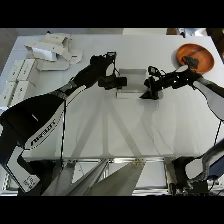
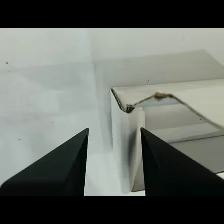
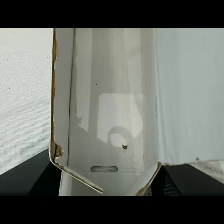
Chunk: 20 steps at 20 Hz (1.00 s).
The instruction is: Fold the box and place the chain.
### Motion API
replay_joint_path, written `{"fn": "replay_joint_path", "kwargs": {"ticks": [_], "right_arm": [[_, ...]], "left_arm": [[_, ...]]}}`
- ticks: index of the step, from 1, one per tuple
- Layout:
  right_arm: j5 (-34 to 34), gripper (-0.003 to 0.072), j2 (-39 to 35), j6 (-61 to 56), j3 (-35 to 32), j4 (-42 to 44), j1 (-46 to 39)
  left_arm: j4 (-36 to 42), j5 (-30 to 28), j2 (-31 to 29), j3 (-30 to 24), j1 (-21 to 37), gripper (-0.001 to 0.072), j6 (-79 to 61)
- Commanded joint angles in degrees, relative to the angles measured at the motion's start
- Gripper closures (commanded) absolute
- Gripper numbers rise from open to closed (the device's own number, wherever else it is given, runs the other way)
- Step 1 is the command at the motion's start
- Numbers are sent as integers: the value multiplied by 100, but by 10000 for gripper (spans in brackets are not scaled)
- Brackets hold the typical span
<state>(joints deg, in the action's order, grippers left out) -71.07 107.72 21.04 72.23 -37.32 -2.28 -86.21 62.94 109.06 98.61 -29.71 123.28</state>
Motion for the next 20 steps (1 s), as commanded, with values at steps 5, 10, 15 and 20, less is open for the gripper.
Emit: {"fn": "replay_joint_path", "kwargs": {"ticks": [5,10,15,20], "right_arm": [[-4,247,-2,2,4,4,2],[-4,247,-2,2,4,4,2],[-4,247,-2,2,4,4,2],[-4,247,-4,2,7,4,2]], "left_arm": [[-341,-160,146,15,-210,436,195],[-334,-105,350,15,-254,549,278],[-341,-186,367,15,-251,701,271],[-323,-227,365,15,-251,702,269]]}}
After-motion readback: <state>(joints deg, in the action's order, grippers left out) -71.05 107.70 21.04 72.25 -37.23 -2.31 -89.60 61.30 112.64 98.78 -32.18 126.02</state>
